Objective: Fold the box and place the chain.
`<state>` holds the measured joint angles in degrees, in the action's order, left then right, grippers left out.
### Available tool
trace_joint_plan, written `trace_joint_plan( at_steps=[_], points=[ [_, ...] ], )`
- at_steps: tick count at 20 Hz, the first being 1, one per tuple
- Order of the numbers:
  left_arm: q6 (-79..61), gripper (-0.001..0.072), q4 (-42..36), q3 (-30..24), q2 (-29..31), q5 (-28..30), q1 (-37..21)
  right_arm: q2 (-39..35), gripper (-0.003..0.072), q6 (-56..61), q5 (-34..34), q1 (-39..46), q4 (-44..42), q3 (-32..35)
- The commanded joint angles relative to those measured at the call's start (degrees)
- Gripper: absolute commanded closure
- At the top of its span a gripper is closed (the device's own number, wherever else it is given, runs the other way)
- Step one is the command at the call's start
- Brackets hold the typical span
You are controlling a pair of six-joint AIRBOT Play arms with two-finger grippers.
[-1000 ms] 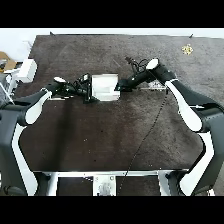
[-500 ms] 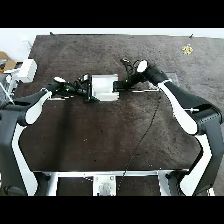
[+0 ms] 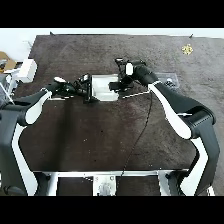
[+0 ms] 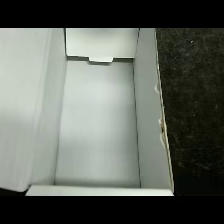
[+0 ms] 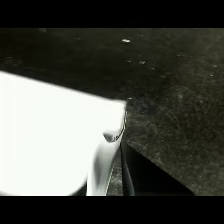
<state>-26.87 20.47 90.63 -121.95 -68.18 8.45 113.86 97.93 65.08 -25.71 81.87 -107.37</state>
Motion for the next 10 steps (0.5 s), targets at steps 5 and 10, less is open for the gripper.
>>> trace_joint_plan(
  at_steps=[5,10],
  points=[
    [0.0,0.0486,-0.1,0.0,0.0,-0.3,0.0,3.9,0.0448,5.9,8.1,-1.7,4.1,-5.6],
    [0.0,0.0487,-0.1,0.0,0.0,-0.3,0.0,4.0,0.0258,8.9,7.1,-2.0,6.9,-5.6]
  ],
)
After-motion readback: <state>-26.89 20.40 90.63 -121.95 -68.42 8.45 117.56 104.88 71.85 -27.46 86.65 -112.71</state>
